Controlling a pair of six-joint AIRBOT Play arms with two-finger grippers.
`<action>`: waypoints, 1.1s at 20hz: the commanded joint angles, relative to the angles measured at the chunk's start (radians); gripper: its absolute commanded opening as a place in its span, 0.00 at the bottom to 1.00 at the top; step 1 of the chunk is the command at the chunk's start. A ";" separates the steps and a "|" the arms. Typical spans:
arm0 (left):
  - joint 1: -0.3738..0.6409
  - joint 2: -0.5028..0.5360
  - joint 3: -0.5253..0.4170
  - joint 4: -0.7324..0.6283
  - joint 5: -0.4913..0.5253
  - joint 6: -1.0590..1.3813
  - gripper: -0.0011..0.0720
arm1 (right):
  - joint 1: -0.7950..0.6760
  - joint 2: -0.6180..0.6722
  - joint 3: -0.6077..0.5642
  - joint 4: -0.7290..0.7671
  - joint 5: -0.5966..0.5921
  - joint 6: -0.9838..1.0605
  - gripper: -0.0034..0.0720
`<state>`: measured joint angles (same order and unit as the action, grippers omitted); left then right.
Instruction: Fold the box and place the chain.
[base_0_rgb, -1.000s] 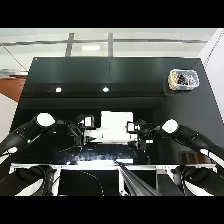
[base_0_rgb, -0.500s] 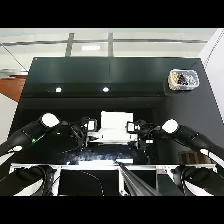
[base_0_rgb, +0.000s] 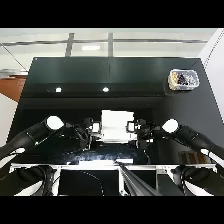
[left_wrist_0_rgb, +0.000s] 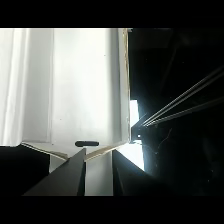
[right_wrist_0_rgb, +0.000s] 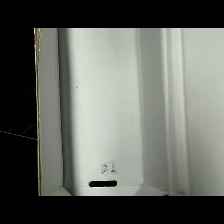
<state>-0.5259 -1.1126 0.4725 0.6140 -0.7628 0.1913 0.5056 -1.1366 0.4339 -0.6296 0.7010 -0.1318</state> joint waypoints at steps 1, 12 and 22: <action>-0.009 -0.001 0.000 0.015 0.022 -0.051 0.29 | 0.001 0.000 0.000 0.001 -0.002 0.001 0.75; 0.036 0.059 0.000 0.188 0.011 -0.200 0.69 | 0.001 0.000 0.000 0.001 -0.006 0.000 0.75; 0.014 0.053 0.000 0.053 0.081 -0.167 0.67 | 0.001 0.000 0.000 0.001 -0.006 0.000 0.75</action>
<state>-0.5095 -1.0595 0.4725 0.7361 -0.6933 -0.0025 0.5060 -1.1366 0.4339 -0.6289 0.6956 -0.1318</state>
